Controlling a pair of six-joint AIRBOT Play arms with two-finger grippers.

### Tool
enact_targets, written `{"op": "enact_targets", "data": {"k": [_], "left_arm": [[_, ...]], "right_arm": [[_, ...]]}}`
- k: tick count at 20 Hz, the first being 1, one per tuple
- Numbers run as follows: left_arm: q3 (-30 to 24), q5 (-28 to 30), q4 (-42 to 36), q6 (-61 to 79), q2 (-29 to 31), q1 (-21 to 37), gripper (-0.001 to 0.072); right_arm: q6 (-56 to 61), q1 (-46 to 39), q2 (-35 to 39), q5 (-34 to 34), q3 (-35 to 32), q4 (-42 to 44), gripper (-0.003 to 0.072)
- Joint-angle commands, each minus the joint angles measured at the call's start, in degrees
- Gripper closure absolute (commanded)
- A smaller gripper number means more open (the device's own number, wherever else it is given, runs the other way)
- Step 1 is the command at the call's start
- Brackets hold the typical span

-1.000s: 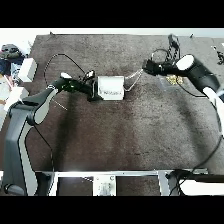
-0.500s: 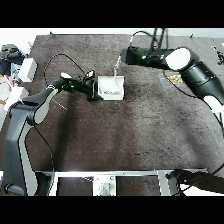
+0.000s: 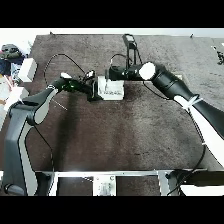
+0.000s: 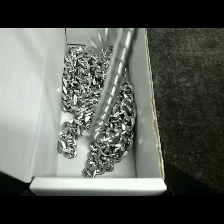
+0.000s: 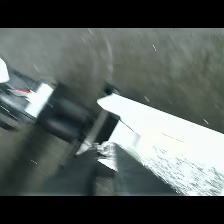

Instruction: Fold the box and place the chain.

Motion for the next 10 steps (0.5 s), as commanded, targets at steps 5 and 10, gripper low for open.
{"op": "enact_targets", "data": {"k": [5,10], "left_arm": [[0.0,0.0,0.0,0.0,0.0,0.0,0.0266],[0.0,0.0,0.0,0.0,0.0,0.0,0.0266]], "right_arm": [[-4.9,-4.7,1.1,4.8,2.5,-13.1,0.0376],[-33.0,-17.8,-3.1,14.6,9.2,13.5,0.0476]]}}
